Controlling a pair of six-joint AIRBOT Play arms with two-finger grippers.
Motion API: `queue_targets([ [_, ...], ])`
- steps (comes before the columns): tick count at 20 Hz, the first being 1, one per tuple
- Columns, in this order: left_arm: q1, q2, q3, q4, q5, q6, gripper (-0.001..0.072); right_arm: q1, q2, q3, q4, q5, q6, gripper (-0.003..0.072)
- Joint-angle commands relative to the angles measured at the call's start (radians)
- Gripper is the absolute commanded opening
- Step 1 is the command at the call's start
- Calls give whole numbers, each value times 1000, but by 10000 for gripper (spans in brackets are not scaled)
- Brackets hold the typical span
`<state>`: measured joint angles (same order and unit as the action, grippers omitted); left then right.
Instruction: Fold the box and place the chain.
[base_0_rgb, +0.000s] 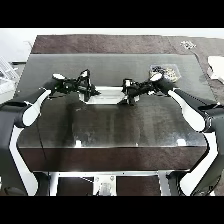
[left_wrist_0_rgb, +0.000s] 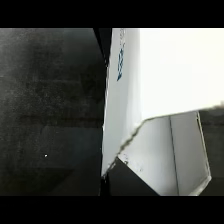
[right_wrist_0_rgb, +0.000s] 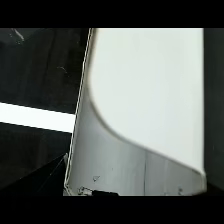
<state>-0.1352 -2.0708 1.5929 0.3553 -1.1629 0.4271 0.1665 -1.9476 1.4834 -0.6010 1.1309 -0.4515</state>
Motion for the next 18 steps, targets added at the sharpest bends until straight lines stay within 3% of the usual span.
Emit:
queue_targets([
  [1,0,-1,0,0,1,-1,21,-2,-20,18,-2,8,-1,600],
  [18,0,-1,0,-1,0,-1,21,-37,-64,24,104,83,-1,610],
])
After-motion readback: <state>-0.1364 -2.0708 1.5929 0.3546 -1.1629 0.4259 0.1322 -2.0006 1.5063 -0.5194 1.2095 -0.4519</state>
